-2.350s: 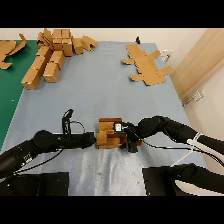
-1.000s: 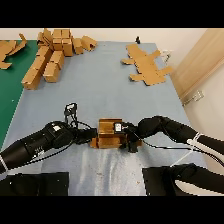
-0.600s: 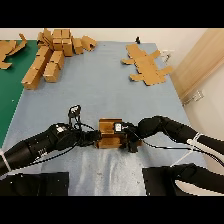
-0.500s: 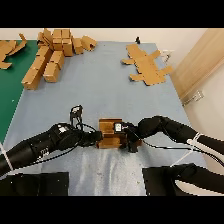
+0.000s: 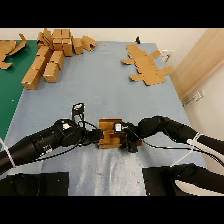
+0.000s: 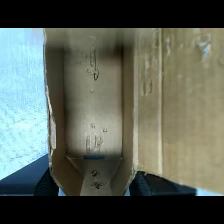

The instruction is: Fold the box.

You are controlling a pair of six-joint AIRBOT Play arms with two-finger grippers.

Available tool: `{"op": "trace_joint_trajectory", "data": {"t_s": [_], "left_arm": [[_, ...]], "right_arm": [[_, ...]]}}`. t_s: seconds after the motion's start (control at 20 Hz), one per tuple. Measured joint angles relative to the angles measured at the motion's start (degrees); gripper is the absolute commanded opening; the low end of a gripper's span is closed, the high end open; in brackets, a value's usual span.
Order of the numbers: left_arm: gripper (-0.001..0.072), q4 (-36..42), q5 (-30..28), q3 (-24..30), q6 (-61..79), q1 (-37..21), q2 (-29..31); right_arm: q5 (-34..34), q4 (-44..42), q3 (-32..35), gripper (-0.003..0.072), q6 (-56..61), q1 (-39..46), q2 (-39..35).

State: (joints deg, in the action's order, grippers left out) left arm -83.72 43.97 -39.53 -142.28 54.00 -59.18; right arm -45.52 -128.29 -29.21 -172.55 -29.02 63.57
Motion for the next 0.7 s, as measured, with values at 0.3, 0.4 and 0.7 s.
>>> {"op": "trace_joint_trajectory", "data": {"t_s": [0.3, 0.4, 0.7], "left_arm": [[0.0360, 0.1, 3.0, -2.3, 0.1, -0.2, 0.0], [0.0360, 0.1, 3.9, -3.1, 0.3, -0.2, 0.0], [0.0362, 1.1, 5.0, -3.8, 2.0, -0.2, 0.0]], "right_arm": [[0.0, 0.0, 0.0, 0.0517, 0.0, 0.0, 0.0], [0.0, 0.0, 0.0, 0.0518, 0.0, 0.0, 0.0], [0.0, 0.0, 0.0, 0.0518, 0.0, 0.0, 0.0]]}}
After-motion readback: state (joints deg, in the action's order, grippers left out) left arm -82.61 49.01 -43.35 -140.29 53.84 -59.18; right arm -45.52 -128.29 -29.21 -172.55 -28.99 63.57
